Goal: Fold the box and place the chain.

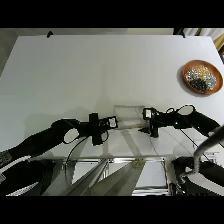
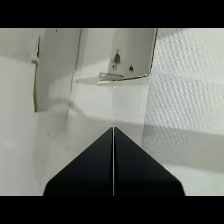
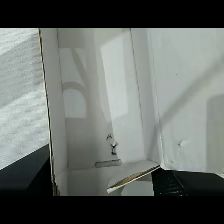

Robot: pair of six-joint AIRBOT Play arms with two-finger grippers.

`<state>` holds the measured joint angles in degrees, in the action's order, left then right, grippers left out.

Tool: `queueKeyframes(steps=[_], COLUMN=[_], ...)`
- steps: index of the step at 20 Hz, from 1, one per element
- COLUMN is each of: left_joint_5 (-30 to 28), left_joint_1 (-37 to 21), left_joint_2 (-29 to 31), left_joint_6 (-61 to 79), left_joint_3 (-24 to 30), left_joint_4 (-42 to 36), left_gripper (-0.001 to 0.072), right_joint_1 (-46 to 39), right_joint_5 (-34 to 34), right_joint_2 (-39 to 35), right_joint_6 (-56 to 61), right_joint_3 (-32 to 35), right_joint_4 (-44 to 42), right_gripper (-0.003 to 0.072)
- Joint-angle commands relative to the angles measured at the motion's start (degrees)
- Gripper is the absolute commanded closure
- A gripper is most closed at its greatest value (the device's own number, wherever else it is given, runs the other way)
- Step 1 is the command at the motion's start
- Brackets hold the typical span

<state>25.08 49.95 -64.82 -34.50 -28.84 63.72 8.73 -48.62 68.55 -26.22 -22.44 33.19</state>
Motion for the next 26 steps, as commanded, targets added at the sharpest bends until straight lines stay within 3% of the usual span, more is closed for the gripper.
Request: queueKeyframes(steps=[1, 4, 7, 13, 19, 21, 26], left_joint_5=[-1.5, -1.8, -1.9, -4.2, 0.3, -0.8, -2.1], left_joint_1=[0.0, -0.1, -0.1, -0.4, -4.3, -5.8, -6.8], left_joint_2=[0.0, -0.1, -1.2, -3.0, -0.9, -0.8, -0.9], left_joint_6=[12.5, 14.6, 17.5, 19.3, 17.4, 17.6, 25.1], left_joint_3=[0.2, 0.2, 0.2, 0.2, 0.2, 0.1, 0.1], left_joint_4=[-1.5, -1.5, -1.5, -1.5, -2.1, -3.0, -9.5], left_gripper=[0.0651, 0.0535, 0.048, 0.0481, 0.047, 0.0373, 0.0369], right_joint_1=[0.0, 0.0, 0.0, 0.0, 0.0, 0.0, 0.0], right_joint_5=[0.0, 0.0, 0.0, 0.0, 0.0, 0.0, 0.0], right_joint_2=[0.0, 0.0, 0.0, 0.0, 0.0, 0.0, 0.0], right_joint_6=[0.0, 0.0, 0.0, 0.0, 0.0, 0.0, 0.0], right_joint_3=[0.0, 0.0, 0.0, 0.0, 0.0, 0.0, 0.0], right_joint_4=[0.0, 0.0, 0.0, 0.0, 0.0, 0.0, 0.0], right_gripper=[0.0245, 0.0245, 0.0245, 0.0245, 0.0245, 0.0245, 0.0245])
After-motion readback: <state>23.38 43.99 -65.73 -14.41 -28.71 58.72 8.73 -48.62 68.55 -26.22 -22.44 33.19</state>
